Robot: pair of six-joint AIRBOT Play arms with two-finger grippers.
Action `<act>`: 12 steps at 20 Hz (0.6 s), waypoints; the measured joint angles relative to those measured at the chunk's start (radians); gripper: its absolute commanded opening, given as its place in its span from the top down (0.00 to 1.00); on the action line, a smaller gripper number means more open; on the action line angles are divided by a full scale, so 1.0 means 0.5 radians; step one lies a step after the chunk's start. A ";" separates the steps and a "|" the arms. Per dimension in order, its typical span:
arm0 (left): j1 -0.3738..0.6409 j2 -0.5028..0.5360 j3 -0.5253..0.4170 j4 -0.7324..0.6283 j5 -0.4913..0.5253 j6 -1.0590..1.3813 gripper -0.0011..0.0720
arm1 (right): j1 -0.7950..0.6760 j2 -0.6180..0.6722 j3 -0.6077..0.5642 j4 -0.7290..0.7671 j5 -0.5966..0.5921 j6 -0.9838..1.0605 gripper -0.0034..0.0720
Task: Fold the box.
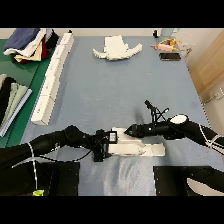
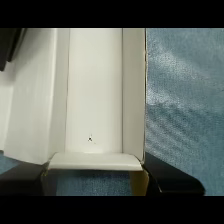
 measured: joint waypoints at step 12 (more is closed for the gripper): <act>-0.002 0.000 0.000 0.002 -0.006 0.002 0.31 | 0.001 0.301 0.001 -0.018 0.122 -0.124 0.61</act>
